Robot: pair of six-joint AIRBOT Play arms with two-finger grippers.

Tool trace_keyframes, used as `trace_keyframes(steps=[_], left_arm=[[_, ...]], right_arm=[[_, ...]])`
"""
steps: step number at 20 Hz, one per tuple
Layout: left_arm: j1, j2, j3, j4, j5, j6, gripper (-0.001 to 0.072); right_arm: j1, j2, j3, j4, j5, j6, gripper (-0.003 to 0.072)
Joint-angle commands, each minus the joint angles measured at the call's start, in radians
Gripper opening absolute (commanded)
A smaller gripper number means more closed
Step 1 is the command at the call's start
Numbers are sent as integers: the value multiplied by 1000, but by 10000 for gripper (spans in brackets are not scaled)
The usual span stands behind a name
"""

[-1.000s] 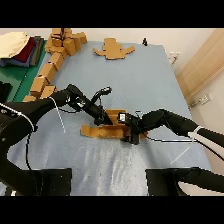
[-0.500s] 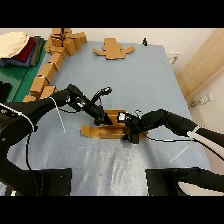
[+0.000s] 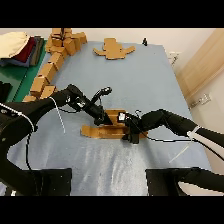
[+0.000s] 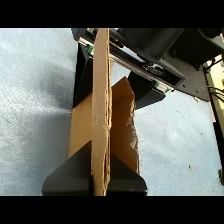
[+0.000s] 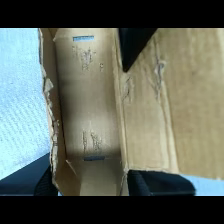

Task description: Fold the box.

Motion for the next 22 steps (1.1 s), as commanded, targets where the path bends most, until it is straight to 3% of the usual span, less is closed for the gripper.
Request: trace_keyframes(steps=[1,21,22], left_arm=[[1,0,1,0,0,0,11],[11,1,9,1,1,-71,15],[16,1,13,0,1,-84,146]], right_arm=[[0,-1,0,-1,0,0,516],[0,-1,0,-18,0,0,516],[0,-1,0,-19,0,0,516]])
